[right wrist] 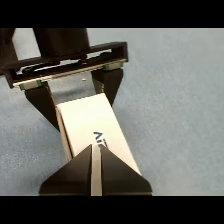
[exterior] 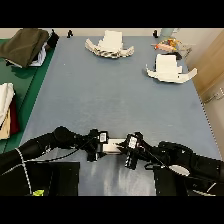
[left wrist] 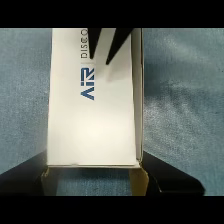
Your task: Fold the box.
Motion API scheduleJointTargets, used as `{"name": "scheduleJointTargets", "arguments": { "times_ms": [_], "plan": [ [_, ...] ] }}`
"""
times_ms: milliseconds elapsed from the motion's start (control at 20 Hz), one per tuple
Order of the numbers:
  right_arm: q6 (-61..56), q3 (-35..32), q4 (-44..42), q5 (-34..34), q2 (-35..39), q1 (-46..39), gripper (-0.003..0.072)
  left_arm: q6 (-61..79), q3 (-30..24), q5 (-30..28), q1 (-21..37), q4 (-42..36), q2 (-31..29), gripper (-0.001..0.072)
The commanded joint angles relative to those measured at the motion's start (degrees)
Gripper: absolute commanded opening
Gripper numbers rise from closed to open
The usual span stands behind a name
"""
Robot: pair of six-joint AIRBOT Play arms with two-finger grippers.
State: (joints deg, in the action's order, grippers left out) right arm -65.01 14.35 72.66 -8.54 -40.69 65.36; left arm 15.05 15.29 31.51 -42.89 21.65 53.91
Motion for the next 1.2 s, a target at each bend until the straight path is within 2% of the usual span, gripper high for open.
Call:
{"name": "scheduleJointTargets", "arguments": {
  "times_ms": [0, 50, 100, 700, 1150],
  "plan": [
    [0.4, 0.0, -1.9, 2.3, -3.1, 1.7, 0.0081, 0.0, 0.0, 0.0, 0.0, 0.0, 0.0, 0.0509],
    [0.3, 0.0, -2.1, 2.1, -3.7, 1.7, 0.0028, 0.0, 0.0, 0.0, 0.0, 0.0, 0.0, 0.0509],
    [0.4, 0.0, -2.7, 2.0, -4.3, 1.7, 0.0018, 0.0, 0.0, 0.0, 0.0, 0.0, 0.0, 0.0509],
    [0.4, -0.1, -5.6, 0.7, -7.4, 1.7, 0.0006, 0.0, 0.0, 0.0, 0.0, 0.0, 0.0, 0.0509],
    [0.4, -0.1, -5.6, 3.8, -0.5, 1.4, 0.0007, 0.0, 0.0, 0.0, 0.0, 0.0, 0.0, 0.0508]
  ]
}}
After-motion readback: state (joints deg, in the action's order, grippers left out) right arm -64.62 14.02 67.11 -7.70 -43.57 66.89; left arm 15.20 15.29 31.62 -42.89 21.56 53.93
